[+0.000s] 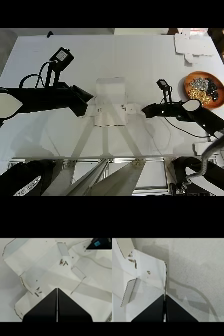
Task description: Fold the box and place the chain.
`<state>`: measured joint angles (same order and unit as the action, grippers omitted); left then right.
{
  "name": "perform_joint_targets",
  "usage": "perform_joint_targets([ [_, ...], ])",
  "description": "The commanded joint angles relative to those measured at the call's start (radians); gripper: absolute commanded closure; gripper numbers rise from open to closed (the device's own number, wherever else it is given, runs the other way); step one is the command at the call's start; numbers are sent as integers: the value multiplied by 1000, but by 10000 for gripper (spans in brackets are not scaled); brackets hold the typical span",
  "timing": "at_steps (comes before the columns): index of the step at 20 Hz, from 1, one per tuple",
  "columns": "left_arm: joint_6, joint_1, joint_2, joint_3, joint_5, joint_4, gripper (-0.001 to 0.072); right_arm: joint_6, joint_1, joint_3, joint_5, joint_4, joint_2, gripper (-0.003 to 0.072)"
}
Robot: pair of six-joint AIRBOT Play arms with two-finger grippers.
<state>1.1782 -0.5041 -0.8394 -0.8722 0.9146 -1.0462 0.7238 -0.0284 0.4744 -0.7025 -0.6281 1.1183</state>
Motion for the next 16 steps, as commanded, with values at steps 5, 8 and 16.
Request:
perform_joint_targets([
  [5, -2, 0, -10, 0, -41, -39, 702, 0, 1, -1, 0, 0, 0, 677],
  [8, 0, 1, -39, -1, -60, -109, 702, 0, 1, -1, 0, 0, 0, 677],
  [16, 23, 29, -169, -103, -8, -146, 701, 0, 1, -1, 0, 0, 0, 677],
])
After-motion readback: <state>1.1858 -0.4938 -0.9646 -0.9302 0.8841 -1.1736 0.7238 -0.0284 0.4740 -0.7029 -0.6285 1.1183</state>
